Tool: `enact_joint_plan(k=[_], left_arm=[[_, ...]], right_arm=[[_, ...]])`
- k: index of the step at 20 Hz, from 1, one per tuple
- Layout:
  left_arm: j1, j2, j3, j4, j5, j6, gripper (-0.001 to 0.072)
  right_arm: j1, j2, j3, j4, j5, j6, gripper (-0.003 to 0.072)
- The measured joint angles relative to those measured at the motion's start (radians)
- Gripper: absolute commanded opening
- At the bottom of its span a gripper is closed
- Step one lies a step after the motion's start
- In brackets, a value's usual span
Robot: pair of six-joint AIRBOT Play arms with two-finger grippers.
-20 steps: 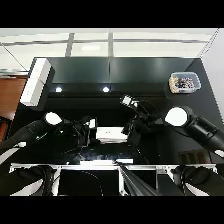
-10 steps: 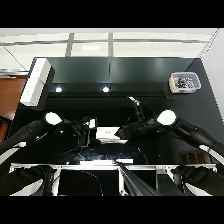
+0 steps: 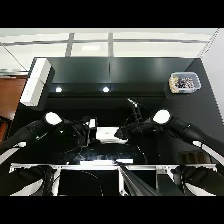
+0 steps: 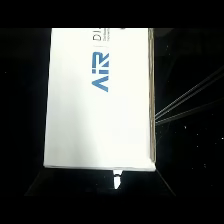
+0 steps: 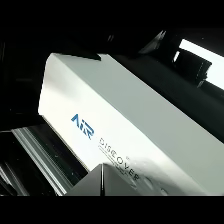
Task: Fold the box and place the chain.
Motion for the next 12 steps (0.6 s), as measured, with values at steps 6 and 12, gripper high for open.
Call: enact_joint_plan(k=[6, 12], left_arm=[[0.002, 0.024, 0.000, 0.005, 0.002, -0.027, 0.0720], [0.016, 0.161, 0.030, 0.114, -0.037, -0.208, 0.0719]], right_arm=[[-0.100, 0.188, 0.075, -0.127, 0.118, 0.018, 0.0010], [-0.376, 0.438, 0.092, -0.372, 0.310, 0.139, 0.0010]])
